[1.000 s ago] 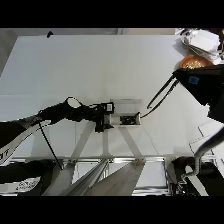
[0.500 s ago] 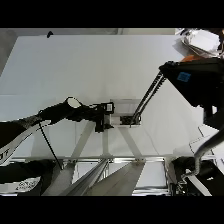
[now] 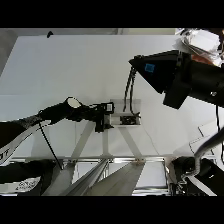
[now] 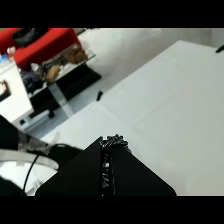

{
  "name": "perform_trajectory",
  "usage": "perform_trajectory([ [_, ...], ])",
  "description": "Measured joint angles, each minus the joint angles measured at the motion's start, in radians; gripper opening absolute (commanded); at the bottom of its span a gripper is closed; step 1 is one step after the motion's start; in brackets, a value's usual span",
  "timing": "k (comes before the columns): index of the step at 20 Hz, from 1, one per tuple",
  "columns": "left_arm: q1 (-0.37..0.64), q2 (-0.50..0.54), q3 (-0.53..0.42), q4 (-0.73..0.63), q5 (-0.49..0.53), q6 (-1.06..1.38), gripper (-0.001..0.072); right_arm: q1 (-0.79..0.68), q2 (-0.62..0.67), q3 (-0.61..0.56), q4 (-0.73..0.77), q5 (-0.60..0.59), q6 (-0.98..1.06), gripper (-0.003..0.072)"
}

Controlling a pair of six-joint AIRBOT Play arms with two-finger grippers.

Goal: Fold the box and place the chain.

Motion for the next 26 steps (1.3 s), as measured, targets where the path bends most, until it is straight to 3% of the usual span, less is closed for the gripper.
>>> perform_trajectory([
  [8, 0.0, 0.0, 0.0, 0.0, 0.0, 0.0, 0.021, 0.016, -0.008, 0.002, 0.109, -0.09, -0.06, 0.0014],
  [16, 0.0, 0.0, 0.0, 0.0, 0.0, 0.0, 0.021, 0.016, -0.009, 0.023, 0.165, -0.082, -0.131, 0.0014],
  [19, 0.0, 0.0, 0.0, 0.0, 0.0, 0.0, 0.021, 0.016, -0.01, 0.024, 0.112, -0.052, -0.134, 0.0014],
  [26, 0.0, 0.0, 0.0, 0.0, 0.0, 0.0, 0.021, 0.016, -0.06, 0.025, -0.172, 0.124, -0.055, 0.0014],
])
